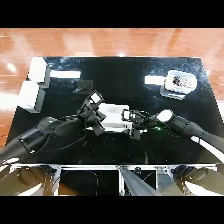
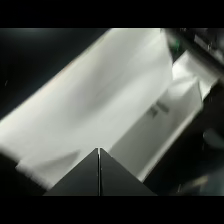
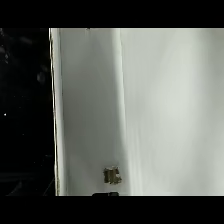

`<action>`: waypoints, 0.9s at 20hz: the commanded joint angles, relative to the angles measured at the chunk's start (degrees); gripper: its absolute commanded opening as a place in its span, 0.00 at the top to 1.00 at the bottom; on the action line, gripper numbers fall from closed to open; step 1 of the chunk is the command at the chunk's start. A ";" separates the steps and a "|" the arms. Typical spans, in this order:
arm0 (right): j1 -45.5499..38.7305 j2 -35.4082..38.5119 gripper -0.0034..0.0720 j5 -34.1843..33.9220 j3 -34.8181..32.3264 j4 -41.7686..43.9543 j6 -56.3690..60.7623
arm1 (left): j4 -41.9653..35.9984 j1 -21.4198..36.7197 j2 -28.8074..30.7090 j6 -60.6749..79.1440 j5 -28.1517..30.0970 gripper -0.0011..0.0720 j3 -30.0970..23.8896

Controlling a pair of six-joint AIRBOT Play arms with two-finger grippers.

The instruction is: Fold the box and place the chain.

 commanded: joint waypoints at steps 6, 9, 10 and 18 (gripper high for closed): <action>0.02 -0.04 0.28 0.15 0.04 0.09 0.07 | 8.20 12.79 3.72 3.54 30.40 0.95 0.04; 0.00 -0.04 0.27 0.68 0.04 -0.13 0.07 | 8.20 13.46 3.72 3.91 31.47 0.95 0.04; 0.02 -0.04 0.27 0.68 0.04 -0.13 0.07 | 7.98 13.44 3.72 3.91 31.28 0.95 0.04; 0.00 -0.04 0.10 0.66 0.04 -0.13 0.07 | 7.80 13.46 3.28 3.89 30.80 0.95 0.04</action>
